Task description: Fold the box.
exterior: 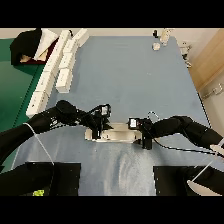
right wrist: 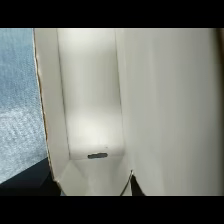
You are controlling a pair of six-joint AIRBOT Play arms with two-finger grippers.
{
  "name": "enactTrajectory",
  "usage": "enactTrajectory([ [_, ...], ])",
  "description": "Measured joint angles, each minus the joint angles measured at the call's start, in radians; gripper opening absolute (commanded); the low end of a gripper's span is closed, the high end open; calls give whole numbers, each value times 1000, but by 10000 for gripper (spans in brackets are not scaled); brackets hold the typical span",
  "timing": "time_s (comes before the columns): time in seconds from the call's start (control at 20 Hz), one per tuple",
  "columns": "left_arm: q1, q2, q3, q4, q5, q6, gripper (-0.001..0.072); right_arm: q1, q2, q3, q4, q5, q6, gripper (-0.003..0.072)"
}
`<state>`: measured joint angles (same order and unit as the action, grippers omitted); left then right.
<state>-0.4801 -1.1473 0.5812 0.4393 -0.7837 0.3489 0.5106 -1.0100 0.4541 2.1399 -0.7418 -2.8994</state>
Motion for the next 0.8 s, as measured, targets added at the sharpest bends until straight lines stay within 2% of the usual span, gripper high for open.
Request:
enactTrajectory([
  [0.15,0,0,0,0,-1,-1,18,0,0,0,0,0,0,540],
  [0.25,-2,-5,-5,27,18,-2,362,0,0,0,-2,0,0,539],
  [0.55,1,3,0,14,21,-34,363,0,0,0,-2,-5,0,540],
  [0.65,10,23,2,55,34,-111,362,0,0,0,-2,-4,0,540],
  [0.75,33,66,3,158,25,-248,359,0,0,0,-2,-2,0,540],
  [0.8,49,96,4,211,21,-334,211,0,0,0,-1,0,0,540],
])
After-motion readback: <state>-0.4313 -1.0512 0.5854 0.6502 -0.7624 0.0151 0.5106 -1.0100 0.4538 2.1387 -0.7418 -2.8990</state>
